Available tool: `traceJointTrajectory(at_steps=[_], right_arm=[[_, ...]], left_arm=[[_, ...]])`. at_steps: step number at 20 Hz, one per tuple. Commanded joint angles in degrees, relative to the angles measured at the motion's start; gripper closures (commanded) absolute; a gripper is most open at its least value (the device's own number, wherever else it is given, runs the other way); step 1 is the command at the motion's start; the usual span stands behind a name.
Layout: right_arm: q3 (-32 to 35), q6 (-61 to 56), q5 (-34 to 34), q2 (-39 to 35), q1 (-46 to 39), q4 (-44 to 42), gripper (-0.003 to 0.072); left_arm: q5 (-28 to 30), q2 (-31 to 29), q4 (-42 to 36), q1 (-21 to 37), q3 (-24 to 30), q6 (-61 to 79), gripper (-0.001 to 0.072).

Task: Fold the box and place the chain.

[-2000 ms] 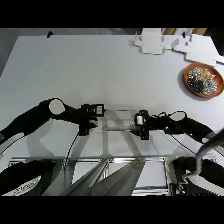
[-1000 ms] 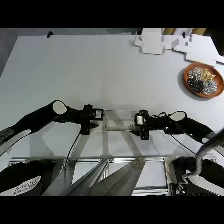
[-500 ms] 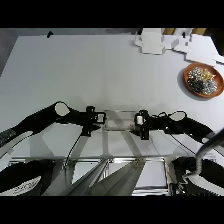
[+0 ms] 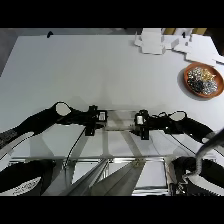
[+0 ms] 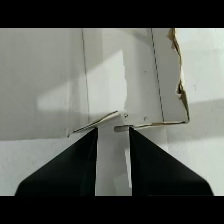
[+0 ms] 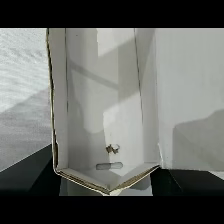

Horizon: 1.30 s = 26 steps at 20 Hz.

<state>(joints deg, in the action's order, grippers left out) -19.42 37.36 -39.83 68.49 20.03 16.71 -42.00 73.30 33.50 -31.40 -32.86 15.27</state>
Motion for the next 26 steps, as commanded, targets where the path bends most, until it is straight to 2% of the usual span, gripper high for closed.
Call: traceJointTrajectory(at_steps=[1, 11, 12, 14, 19, 20, 21, 22, 23, 26], right_arm=[[-0.04, 0.00, -0.02, -0.04, 0.00, 0.00, 0.0306], [-0.04, 0.02, -0.04, -0.04, 0.00, 0.00, 0.0306], [-0.04, 0.02, -0.02, -0.04, 0.00, 0.00, 0.0306], [-0.04, 0.00, -0.02, -0.04, 0.00, 0.00, 0.0306], [-0.04, 0.00, -0.02, -0.04, 0.00, 0.00, 0.0306], [-0.04, 0.02, -0.04, -0.04, 0.00, 0.00, 0.0306], [-0.04, 0.02, -0.04, -0.04, 0.00, 0.00, 0.0306], [-0.04, 0.02, -0.04, -0.04, 0.00, 0.00, 0.0306], [-0.04, 0.02, -0.02, -0.04, 0.00, 0.00, 0.0306], [-0.04, 0.02, -0.02, -0.04, 0.00, 0.00, 0.0306]], left_arm=[[0.17, 0.26, -2.23, -0.20, 0.00, 0.15, 0.0508], [-0.22, 2.23, -6.03, -2.29, 0.00, 0.13, 0.0497], [-0.24, 2.36, -6.08, -2.27, 0.00, 0.15, 0.0472], [-0.20, 2.34, -6.01, -2.25, 0.00, 0.13, 0.0374], [-0.35, 2.29, -5.57, -2.14, 0.00, -0.31, 0.0357], [-0.96, 2.14, -5.57, -2.05, 0.00, -0.52, 0.0373], [-1.49, 1.62, -5.11, -1.97, 0.00, -1.97, 0.0460], [-2.29, 0.52, -3.50, -1.68, 0.00, -4.98, 0.0610], [-3.04, -0.90, -0.81, -1.29, 0.00, -8.85, 0.0705], [-5.62, -5.90, 8.44, 1.25, 0.00, -28.59, 0.0705]])
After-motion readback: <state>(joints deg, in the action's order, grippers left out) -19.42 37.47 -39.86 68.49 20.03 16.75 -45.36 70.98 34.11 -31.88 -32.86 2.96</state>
